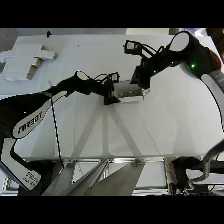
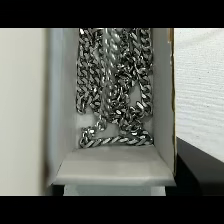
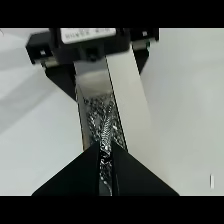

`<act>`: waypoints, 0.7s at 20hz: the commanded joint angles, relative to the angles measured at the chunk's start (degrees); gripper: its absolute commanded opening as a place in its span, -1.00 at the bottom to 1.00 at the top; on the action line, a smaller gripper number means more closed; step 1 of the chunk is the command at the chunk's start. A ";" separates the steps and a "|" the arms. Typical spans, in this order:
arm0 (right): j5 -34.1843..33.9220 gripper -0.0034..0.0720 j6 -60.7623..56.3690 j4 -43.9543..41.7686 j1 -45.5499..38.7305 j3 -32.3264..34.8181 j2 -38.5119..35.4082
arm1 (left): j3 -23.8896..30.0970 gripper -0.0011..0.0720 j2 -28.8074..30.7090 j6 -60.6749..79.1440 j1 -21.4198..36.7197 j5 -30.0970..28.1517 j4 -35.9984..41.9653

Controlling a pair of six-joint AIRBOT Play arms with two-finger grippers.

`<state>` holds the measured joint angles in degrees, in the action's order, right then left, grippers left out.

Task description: Fold the box and place the chain.

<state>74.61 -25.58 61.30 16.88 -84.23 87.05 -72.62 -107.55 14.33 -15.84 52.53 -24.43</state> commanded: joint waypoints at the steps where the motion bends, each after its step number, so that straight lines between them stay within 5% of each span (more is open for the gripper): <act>1: 2.93 -0.86 -3.39 7.98 0.07 0.00 1.42 | -0.02 -0.21 0.00 0.00 0.02 -0.02 -0.04; 6: 3.50 -0.80 -4.90 8.55 0.07 0.02 5.75 | -0.02 -0.21 0.00 0.00 0.02 -0.02 -0.02; 9: 3.41 -0.45 -5.14 8.66 0.07 0.33 7.82 | -0.02 -0.21 0.00 0.00 0.02 -0.02 -0.02; 14: 3.28 -0.45 -7.28 9.03 0.07 0.68 10.56 | -0.02 -0.21 0.00 0.00 0.02 -0.02 -0.04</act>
<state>77.89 -31.51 69.91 16.91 -83.81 96.12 -72.62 -107.55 14.35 -15.84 52.51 -24.47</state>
